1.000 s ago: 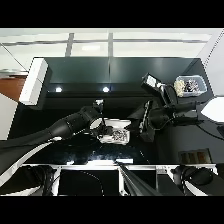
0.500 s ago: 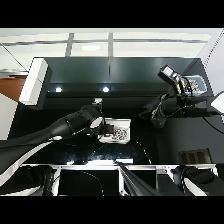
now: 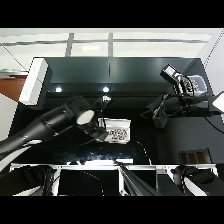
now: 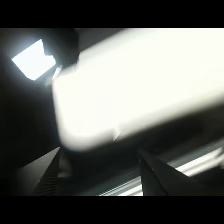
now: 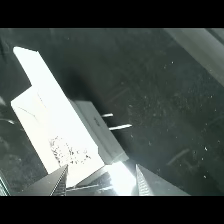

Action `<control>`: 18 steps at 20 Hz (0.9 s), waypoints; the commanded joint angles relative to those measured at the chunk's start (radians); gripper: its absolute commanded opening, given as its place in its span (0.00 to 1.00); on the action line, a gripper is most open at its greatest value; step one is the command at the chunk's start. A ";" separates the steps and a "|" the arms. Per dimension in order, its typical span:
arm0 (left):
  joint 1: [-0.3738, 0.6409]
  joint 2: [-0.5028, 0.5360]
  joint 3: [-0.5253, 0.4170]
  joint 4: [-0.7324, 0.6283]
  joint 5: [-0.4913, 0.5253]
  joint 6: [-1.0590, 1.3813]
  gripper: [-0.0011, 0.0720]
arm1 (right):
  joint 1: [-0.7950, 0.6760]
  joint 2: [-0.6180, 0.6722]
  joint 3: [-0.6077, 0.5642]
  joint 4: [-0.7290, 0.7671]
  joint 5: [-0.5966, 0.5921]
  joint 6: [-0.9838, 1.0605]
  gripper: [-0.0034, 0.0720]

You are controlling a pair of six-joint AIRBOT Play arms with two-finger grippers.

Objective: Fold the box and place the chain.

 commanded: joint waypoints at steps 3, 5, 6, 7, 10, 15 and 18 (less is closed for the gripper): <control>0.341 0.165 -0.116 -0.142 0.010 0.366 0.78 | -0.001 0.001 0.000 -0.076 0.039 0.047 0.72; 0.547 0.204 -0.205 -0.474 0.079 0.642 0.78 | -0.001 0.001 0.000 -0.118 0.053 0.065 0.72; 0.626 0.208 -0.249 -0.652 0.089 0.801 0.78 | -0.001 0.001 0.000 -0.129 0.052 0.076 0.72; 0.685 0.205 -0.293 -0.797 0.091 0.958 0.79 | -0.001 0.001 0.000 -0.133 0.052 0.089 0.72; 0.714 0.188 -0.386 -0.881 0.170 1.403 1.00 | -0.001 0.001 -0.001 -0.132 0.052 0.120 0.72; 0.638 0.127 -0.442 -0.824 0.237 1.944 0.99 | -0.001 0.001 -0.001 -0.133 0.051 0.145 0.72; 0.599 0.072 -0.442 -0.795 0.352 1.979 0.99 | -0.001 0.001 -0.001 -0.133 0.047 0.151 0.72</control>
